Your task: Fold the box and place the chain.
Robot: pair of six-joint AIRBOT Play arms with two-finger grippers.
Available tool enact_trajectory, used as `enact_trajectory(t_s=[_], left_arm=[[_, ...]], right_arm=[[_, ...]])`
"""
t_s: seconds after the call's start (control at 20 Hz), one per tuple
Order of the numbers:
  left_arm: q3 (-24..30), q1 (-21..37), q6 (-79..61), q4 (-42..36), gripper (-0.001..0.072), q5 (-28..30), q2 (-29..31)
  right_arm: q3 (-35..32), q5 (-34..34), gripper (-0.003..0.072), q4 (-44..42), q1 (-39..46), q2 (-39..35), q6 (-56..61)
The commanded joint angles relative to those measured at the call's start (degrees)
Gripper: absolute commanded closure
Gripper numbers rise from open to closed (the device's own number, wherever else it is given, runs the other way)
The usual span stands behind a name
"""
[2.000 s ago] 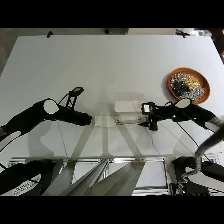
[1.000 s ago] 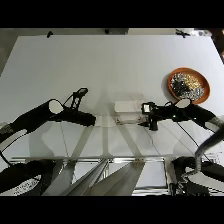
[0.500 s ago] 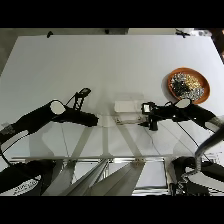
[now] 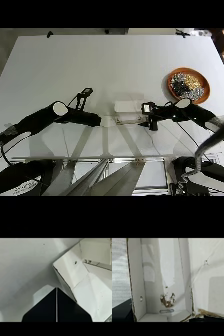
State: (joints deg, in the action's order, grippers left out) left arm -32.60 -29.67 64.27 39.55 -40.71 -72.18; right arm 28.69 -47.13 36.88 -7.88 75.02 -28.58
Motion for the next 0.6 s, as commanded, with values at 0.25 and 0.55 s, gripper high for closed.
enact_trajectory(t_s=[0.25, 0.55], left_arm=[[-0.02, -2.56, -5.33, -5.84, 0.0699, 1.62, -0.52], [-0.17, -2.56, -6.71, -7.67, 0.0688, 1.99, -0.48]], right_arm=[[-0.02, -0.02, 0.0289, -0.02, -0.02, 0.00, 0.02], [-0.02, -0.02, 0.0289, -0.02, -0.02, 0.00, 0.00]])
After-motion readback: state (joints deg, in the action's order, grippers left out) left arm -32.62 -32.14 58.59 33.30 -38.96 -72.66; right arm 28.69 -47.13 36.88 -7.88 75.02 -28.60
